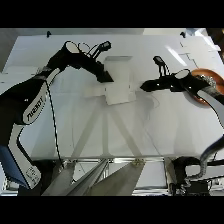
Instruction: Fold the box and place the chain.
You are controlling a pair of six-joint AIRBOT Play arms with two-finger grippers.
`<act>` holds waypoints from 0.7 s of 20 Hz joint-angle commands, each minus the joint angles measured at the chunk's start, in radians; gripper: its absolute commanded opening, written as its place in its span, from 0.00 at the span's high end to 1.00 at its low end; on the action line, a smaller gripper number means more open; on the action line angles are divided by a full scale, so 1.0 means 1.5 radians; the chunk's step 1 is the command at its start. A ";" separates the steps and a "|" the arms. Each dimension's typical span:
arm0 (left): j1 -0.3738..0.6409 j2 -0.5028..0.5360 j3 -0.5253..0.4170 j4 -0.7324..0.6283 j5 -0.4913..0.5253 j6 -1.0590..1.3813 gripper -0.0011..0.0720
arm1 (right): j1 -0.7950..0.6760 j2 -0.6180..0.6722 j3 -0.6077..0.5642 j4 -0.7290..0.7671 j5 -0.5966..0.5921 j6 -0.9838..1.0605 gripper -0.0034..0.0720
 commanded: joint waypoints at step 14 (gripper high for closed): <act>0.001 0.001 0.001 -0.042 0.043 0.037 0.56 | 0.001 0.001 0.000 0.000 0.000 0.000 0.94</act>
